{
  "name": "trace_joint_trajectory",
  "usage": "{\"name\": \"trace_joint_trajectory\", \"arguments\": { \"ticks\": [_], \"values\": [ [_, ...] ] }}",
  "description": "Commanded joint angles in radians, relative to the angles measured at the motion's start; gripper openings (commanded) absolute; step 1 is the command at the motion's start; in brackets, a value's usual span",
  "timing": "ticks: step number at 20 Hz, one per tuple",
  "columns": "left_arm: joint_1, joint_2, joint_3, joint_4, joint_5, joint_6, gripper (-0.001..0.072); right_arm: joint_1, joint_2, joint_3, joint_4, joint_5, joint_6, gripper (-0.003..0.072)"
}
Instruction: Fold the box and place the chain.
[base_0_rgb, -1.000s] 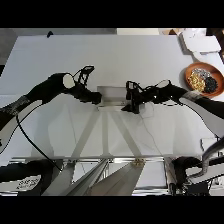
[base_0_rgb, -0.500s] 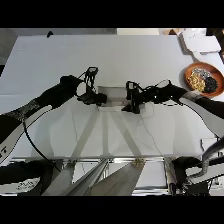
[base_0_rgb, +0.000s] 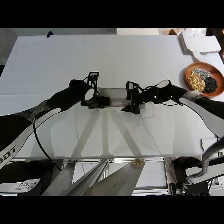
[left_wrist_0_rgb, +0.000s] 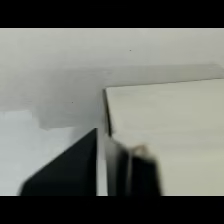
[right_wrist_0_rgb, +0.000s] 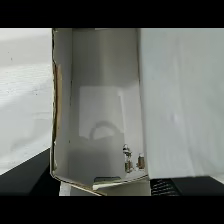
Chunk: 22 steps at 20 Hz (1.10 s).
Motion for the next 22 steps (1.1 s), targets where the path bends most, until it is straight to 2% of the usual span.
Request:
{"name": "trace_joint_trajectory", "arguments": {
  "ticks": [1,7,10,13,18,22],
  "values": [
    [-0.01,-0.005,0.001,-0.003,0.02,-0.012,0.0004,0.0,0.0,0.0,0.002,-0.002,0.001,0.0437],
    [-0.015,0.0,0.001,-0.011,0.012,-0.011,0.0016,0.0,0.0,0.0,0.002,-0.002,0.001,0.0437],
    [-0.015,0.037,0.001,-0.01,0.012,0.002,0.0158,0.0,0.0,0.0,0.002,-0.002,0.001,0.0437],
    [-0.014,0.107,0.001,-0.01,0.006,0.041,0.0158,0.0,0.0,0.0,0.002,-0.002,0.001,0.0437],
    [-0.012,0.235,0.0,-0.01,-0.122,0.12,0.0158,0.0,0.0,0.0,0.002,-0.002,0.001,0.0437],
    [-0.012,0.305,0.0,-0.01,-0.157,0.219,0.0158,0.0,0.0,0.0,0.002,-0.002,0.001,0.0437]
  ]
}}
